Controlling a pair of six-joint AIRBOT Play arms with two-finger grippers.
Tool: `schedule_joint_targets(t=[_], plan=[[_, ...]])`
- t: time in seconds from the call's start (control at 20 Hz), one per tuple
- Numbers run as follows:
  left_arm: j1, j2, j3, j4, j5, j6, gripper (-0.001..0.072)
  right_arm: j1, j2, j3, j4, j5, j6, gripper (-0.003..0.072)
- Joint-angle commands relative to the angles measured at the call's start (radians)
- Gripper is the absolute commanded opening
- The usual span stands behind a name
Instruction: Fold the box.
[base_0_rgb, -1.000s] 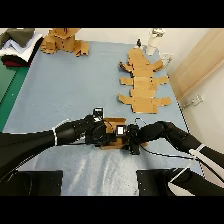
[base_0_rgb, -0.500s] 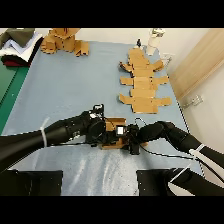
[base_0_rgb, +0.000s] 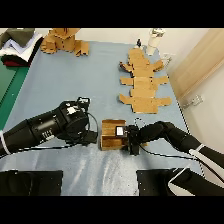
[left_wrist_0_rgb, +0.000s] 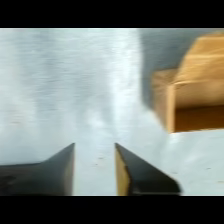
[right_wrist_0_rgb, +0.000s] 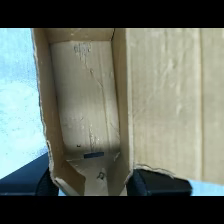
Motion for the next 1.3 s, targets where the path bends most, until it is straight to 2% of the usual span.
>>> schedule_joint_targets(t=[0.0,0.1,0.15,0.25,0.4,0.45,0.5,0.55,0.6,0.65,0.75,0.95,1.25], plan=[[0.037,0.023,-0.026,0.079,-0.095,0.225,0.0012,0.0,0.001,0.0,0.0,0.002,0.0,0.0439],[0.087,0.032,-0.092,0.041,0.005,0.414,0.0011,0.0,0.001,0.0,0.0,0.002,0.0,0.0438],[0.125,0.047,-0.133,-0.026,0.074,0.526,0.0011,0.0,0.001,0.0,0.0,0.002,0.0,0.0439],[0.251,0.079,-0.227,-0.269,0.195,0.885,0.0011,0.0,0.001,0.0,0.0,0.002,0.0,0.0438],[0.493,0.067,-0.315,-0.798,0.229,1.651,0.0012,0.0,0.001,0.0,0.0,0.002,0.0,0.0439],[0.544,0.05,-0.321,-0.9,0.234,1.809,0.0014,0.0,0.001,0.0,0.0,0.002,0.0,0.0439],[0.576,0.029,-0.321,-0.948,0.241,1.944,0.0107,0.0,0.001,0.0,0.0,0.002,0.0,0.0439],[0.584,0.011,-0.321,-0.956,0.272,2.024,0.047,0.0,0.001,0.0,0.0,0.002,0.0,0.0439],[0.572,-0.008,-0.323,-0.941,0.348,2.066,0.0667,0.0,0.001,0.0,0.0,0.002,0.0,0.0438],[0.552,-0.024,-0.327,-0.933,0.43,2.116,0.0666,-0.001,0.001,0.0,-0.003,0.002,0.0,0.0438],[0.497,-0.067,-0.327,-0.93,0.501,2.258,0.0667,-0.001,0.0,0.0,-0.006,-0.002,0.0,0.0439],[0.412,-0.151,-0.327,-0.929,0.533,2.356,0.0669,-0.001,0.0,0.0,-0.013,-0.002,0.0,0.0439],[0.324,-0.176,-0.328,-0.934,0.617,2.38,0.0697,-0.001,0.0,0.0,-0.014,-0.002,0.0,0.0438]])
